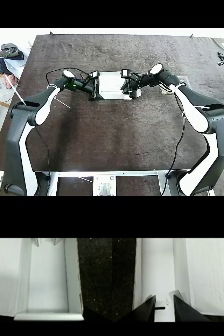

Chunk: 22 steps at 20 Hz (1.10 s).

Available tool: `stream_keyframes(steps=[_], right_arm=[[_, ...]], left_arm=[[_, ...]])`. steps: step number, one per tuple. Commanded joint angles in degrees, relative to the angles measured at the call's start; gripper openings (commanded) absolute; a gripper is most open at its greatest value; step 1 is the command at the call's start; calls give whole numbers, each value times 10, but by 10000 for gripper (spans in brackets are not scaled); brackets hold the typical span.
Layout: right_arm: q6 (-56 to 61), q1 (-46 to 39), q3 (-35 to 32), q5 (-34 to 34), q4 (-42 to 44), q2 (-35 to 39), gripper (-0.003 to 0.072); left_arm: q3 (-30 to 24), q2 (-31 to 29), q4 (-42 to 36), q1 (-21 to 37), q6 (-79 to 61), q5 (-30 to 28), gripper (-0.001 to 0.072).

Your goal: Fold the box and place the chain.

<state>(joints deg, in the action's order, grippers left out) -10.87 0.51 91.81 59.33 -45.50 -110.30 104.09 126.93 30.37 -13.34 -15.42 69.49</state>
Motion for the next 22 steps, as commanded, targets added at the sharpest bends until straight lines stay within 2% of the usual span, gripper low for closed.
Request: stream_keyframes(steps=[1,2,4,5,6,7,9,10,11,12,13,14,18,20,22], right_arm=[[-7,2,0,3,10,-4,304],[-12,2,0,4,13,-6,305],[-16,2,0,5,17,-9,545],[-16,2,0,4,16,-11,546],[-17,2,0,7,14,-12,591],[-20,2,0,7,3,-12,598],[-20,2,0,9,3,-11,583],[-20,1,0,9,3,-11,498],[-13,1,2,11,3,-11,343],[-1,-1,2,11,-2,-9,229],[25,-4,2,11,-14,-4,158],[51,-9,2,11,-33,2,178],[168,-34,2,22,-73,37,160],[236,-52,2,38,-72,59,-10],[342,-69,2,37,-72,80,-10]], left_arm=[[1,0,0,0,0,0,134],[1,0,0,0,0,0,134],[1,0,0,0,0,0,134],[1,0,0,0,0,0,134],[1,0,0,0,0,0,134],[0,0,0,0,0,0,134],[1,0,0,0,0,0,134],[1,0,0,0,0,0,134],[0,0,0,0,0,0,134],[1,0,0,0,0,0,134],[0,0,0,0,0,0,134],[1,0,0,0,0,0,134],[1,0,0,0,0,0,134],[0,0,0,0,0,0,134],[0,0,0,0,0,0,134]])
